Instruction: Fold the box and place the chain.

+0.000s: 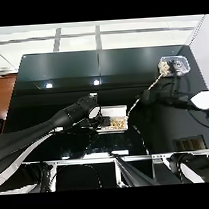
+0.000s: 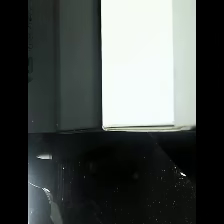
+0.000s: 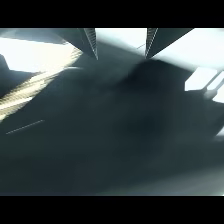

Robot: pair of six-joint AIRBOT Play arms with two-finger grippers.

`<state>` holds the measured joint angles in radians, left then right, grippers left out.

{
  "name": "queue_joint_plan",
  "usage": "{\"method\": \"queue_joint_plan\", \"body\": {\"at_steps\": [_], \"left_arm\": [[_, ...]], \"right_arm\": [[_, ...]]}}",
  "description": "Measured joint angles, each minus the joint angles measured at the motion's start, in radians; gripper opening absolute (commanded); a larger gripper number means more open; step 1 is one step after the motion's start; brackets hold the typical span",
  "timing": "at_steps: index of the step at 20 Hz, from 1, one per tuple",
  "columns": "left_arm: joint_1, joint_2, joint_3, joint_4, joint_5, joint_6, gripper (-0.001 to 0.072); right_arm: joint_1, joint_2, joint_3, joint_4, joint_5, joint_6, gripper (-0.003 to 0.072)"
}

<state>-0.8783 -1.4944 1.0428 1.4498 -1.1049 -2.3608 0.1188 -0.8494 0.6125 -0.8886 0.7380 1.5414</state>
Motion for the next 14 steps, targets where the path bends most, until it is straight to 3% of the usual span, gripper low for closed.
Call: {"method": "queue_joint_plan", "body": {"at_steps": [1, 4, 6, 12, 14], "left_arm": [[0.000, 0.000, 0.000, 0.000, 0.000, 0.000, 0.0029], [0.000, 0.000, 0.000, 0.000, 0.000, 0.000, 0.0029], [0.000, 0.000, 0.000, 0.000, 0.000, 0.000, 0.0029], [0.000, 0.000, 0.000, 0.000, 0.000, 0.000, 0.0029], [0.000, 0.000, 0.000, 0.000, 0.000, 0.000, 0.0029]], "right_arm": [[-0.045, -0.020, -0.002, -0.082, -0.042, 0.046, 0.0708], [-0.138, -0.142, 0.028, -0.240, -0.181, 0.143, 0.0707], [-0.174, -0.274, 0.112, -0.293, -0.222, 0.174, 0.0702], [-0.215, -0.695, 0.505, -0.349, -0.112, 0.208, 0.0698], [-0.220, -0.774, 0.576, -0.355, -0.082, 0.216, 0.0296]]}}
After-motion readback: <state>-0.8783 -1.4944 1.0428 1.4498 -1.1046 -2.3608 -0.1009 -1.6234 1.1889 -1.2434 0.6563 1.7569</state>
